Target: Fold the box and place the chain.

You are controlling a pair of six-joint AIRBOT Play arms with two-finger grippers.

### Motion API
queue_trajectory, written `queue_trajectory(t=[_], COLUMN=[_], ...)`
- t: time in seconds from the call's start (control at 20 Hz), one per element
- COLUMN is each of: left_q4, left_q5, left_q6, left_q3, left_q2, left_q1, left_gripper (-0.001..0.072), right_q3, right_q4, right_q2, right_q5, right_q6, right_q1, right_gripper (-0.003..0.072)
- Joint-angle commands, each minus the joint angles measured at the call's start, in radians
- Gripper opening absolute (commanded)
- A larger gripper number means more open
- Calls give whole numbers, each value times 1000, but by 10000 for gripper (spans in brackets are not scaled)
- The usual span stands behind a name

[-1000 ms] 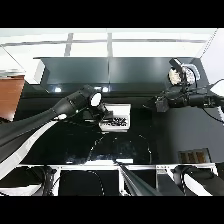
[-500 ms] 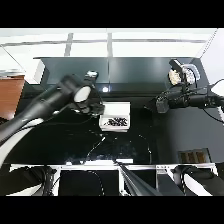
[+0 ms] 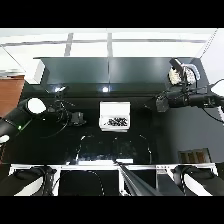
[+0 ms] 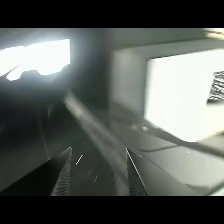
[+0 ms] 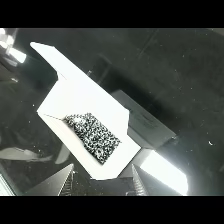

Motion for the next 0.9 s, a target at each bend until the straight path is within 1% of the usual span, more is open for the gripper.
queue_trajectory(t=[0.0, 0.05, 0.15, 0.2, 0.3, 0.45, 0.65, 0.75, 0.85], left_q4=[-318, -316, -315, -312, -315, -317, -341, -384, -384], left_q5=[93, 93, 97, 103, 99, 71, 76, 76, 85], left_q6=[764, 895, 1177, 1296, 1422, 1557, 1601, 1629, 1632], left_q3=[-62, -62, -61, -59, -50, -17, 8, 9, 10], left_q2=[-30, -42, -56, -57, -74, -159, -224, -240, -244], left_q1=[37, 23, -17, -36, -50, -51, -52, -62, -87], left_gripper=[402, 438, 710, 709, 710, 710, 710, 710, 710], right_q3=[0, 0, 0, 0, 0, 0, 0, 0, 0], right_q4=[0, 0, 0, 0, 0, 0, 1, 0, 0], right_q2=[-1, -1, -1, -1, -1, -1, -1, -1, -1], right_q5=[-9, -9, -9, -10, -10, -35, -39, -39, -39], right_q6=[14, 18, 21, 21, 21, 21, 25, 25, 25], right_q1=[2, 2, 2, 2, 2, 2, 2, 2, 2], right_gripper=[421, 422, 422, 421, 421, 421, 421, 421, 421])
